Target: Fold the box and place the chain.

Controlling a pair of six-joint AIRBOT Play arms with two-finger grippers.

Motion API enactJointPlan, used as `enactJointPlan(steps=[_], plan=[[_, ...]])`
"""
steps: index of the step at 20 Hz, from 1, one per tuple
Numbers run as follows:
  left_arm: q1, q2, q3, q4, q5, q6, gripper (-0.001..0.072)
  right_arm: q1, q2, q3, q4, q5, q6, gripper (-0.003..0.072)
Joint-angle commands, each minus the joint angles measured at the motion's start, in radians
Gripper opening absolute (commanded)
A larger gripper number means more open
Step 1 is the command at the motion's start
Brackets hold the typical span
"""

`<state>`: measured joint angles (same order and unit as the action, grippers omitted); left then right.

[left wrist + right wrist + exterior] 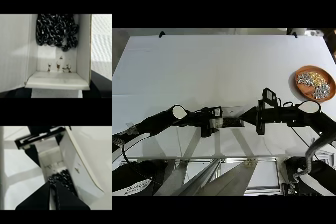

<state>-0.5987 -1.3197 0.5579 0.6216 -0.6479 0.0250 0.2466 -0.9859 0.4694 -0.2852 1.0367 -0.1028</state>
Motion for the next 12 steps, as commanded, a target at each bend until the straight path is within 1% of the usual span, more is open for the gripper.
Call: enactJointPlan(steps=[1,2,5,8,10,12], plan=[[0.000,0.000,-0.001,0.000,0.000,0.000,0.0207,0.098,-0.036,0.000,0.047,-0.101,0.062,0.0021],[0.000,0.000,-0.001,0.000,0.000,0.000,0.0207,0.113,-0.055,0.000,0.047,-0.149,0.094,0.0023],[0.000,0.000,-0.001,0.000,0.000,0.000,0.0207,0.113,-0.097,0.000,0.041,-0.236,0.201,0.0124],[0.000,0.000,-0.001,0.000,0.000,0.000,0.0207,0.113,-0.099,0.000,0.031,-0.299,0.307,0.0125],[0.000,0.000,-0.001,0.000,0.000,0.000,0.0207,0.098,-0.098,0.000,0.031,-0.276,0.343,0.0133],[0.000,0.000,-0.001,0.000,0.000,0.000,0.0207,0.055,-0.090,0.000,0.029,-0.167,0.377,0.0144]])
